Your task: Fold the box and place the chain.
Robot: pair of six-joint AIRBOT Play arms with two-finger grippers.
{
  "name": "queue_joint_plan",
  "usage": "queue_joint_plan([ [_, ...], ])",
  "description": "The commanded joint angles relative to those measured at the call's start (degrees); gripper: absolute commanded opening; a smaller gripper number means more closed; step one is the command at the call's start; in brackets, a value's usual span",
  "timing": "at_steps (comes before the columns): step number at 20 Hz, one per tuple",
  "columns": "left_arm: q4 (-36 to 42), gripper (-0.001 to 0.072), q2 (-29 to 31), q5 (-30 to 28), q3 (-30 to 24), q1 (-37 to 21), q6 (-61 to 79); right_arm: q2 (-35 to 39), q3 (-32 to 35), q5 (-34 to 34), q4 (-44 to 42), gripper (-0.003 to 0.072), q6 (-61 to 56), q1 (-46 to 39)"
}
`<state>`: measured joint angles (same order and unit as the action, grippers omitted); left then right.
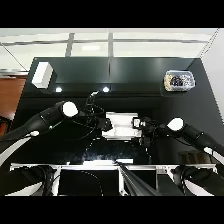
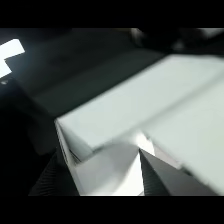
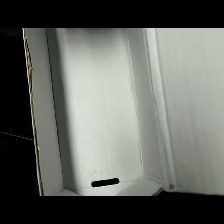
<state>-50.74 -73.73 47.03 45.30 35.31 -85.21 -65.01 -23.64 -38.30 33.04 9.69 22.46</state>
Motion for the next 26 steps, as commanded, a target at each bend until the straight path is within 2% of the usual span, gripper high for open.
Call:
queue_joint_plan([
  [1,-7.8,0.0576,-2.0,-0.1,3.1,2.6,-10.6,0.0,0.0,0.0,0.0,0.0463,0.0,0.1],
  [4,-9.0,0.0575,-3.7,0.5,5.0,4.3,-13.4,0.0,0.0,0.0,0.0,0.0463,0.0,0.1],
  [14,-26.3,0.0574,-4.9,8.8,10.3,10.1,-26.2,0.0,0.0,0.0,0.0,0.0463,0.0,0.1],
  [17,-27.0,0.0500,-7.8,11.3,13.7,10.9,-27.8,0.0,0.0,0.0,0.0,0.0463,0.0,0.1],
  [20,-31.1,0.0499,-11.5,15.1,18.2,14.0,-31.1,0.0,0.0,0.0,0.0,0.0463,0.0,0.1],
  [22,-35.8,0.0498,-13.1,15.2,19.4,15.8,-39.4,0.0,0.0,0.0,0.0,0.0463,0.0,0.1],
  [26,-37.1,0.0491,-13.5,15.4,19.4,16.0,-46.5,0.0,0.0,0.0,0.0,0.0463,0.0,0.1],
])
